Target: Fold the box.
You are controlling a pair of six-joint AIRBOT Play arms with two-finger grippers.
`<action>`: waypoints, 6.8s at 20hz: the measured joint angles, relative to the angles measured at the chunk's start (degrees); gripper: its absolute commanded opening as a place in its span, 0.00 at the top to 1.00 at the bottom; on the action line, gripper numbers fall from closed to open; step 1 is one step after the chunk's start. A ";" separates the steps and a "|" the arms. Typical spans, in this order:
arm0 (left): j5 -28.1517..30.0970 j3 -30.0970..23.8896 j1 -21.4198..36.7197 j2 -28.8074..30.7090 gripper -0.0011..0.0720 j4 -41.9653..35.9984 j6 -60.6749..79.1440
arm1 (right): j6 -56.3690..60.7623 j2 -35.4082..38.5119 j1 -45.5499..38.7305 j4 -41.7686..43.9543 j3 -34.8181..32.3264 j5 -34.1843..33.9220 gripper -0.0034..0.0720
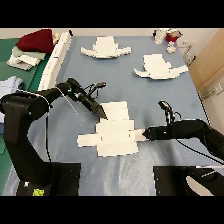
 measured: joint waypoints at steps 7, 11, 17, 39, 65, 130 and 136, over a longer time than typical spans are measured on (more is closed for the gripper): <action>-1.07 0.00 0.00 0.00 0.97 -0.09 1.92 | 0.00 0.00 0.02 0.00 0.00 0.02 0.90; -2.03 0.26 0.00 0.04 0.97 -0.59 2.62 | 0.00 0.00 0.02 -0.94 0.33 0.31 0.64; 0.76 -0.37 -1.16 5.20 0.98 -1.84 8.52 | 10.23 -0.02 -0.11 -17.86 5.31 1.03 0.25; 53.27 -36.57 -23.34 44.65 0.97 -1.11 30.84 | 52.46 0.02 -0.11 -51.04 14.19 1.14 0.12; 36.68 -29.46 -12.48 35.71 0.97 2.40 29.24 | 53.96 -0.02 -0.11 -48.85 14.16 1.09 0.12; 32.81 -29.46 -12.48 35.60 0.97 4.57 28.87 | -13.31 -4.20 26.56 -33.48 13.40 -0.48 0.00; 32.81 -29.46 -12.48 35.58 0.97 4.57 28.87 | -40.92 -6.86 16.90 -14.58 12.13 1.29 0.00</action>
